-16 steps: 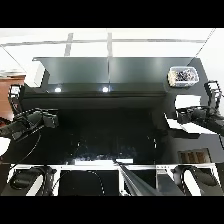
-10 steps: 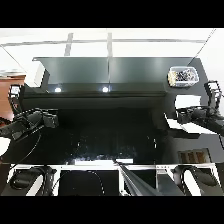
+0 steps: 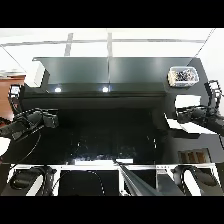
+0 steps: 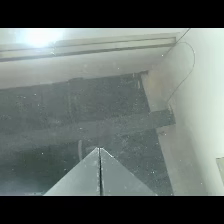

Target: Fold the box and place the chain.

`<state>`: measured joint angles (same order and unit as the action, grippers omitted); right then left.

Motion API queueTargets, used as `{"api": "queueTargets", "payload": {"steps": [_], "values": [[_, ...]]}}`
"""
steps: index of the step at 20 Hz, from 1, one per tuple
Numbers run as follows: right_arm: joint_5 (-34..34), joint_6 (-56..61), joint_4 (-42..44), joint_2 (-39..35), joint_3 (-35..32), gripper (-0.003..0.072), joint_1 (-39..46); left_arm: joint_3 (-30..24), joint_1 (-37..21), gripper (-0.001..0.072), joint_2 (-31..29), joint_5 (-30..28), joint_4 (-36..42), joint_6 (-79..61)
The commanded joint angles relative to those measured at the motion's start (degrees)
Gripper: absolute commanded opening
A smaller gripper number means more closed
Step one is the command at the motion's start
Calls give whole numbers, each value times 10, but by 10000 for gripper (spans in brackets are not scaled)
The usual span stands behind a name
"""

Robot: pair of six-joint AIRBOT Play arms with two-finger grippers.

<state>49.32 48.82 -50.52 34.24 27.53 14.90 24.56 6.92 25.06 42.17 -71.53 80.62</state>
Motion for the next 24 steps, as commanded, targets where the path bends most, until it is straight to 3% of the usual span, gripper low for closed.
{"api": "queueTargets", "payload": {"steps": [1,4,7,8,9,10,13,15,16,20,21,24], "values": [[-6,0,63,0,0,10,0,0,-1,25,0,0,0,0],[-16,1,86,0,-2,10,0,-1,0,25,0,-43,16,0],[-35,0,86,0,-20,44,0,-15,0,51,23,-149,53,0],[-56,4,87,0,-30,343,0,-16,0,267,37,-168,56,0],[-63,16,87,0,-37,720,0,-16,0,647,55,-186,59,2],[-62,16,87,0,-40,720,0,-16,0,713,73,-202,69,10],[-106,57,78,0,-39,720,1,-9,0,713,127,-205,87,9],[-181,176,-8,15,-20,720,21,5,0,713,162,-174,86,8],[-185,223,-75,42,8,720,43,16,0,713,181,-149,83,8],[-89,301,-245,225,189,720,174,76,0,713,260,-54,-21,9],[-48,329,-262,270,235,720,212,88,-3,713,276,-44,-57,22],[90,353,-268,385,336,720,321,100,-19,712,300,-35,-70,80]]}}
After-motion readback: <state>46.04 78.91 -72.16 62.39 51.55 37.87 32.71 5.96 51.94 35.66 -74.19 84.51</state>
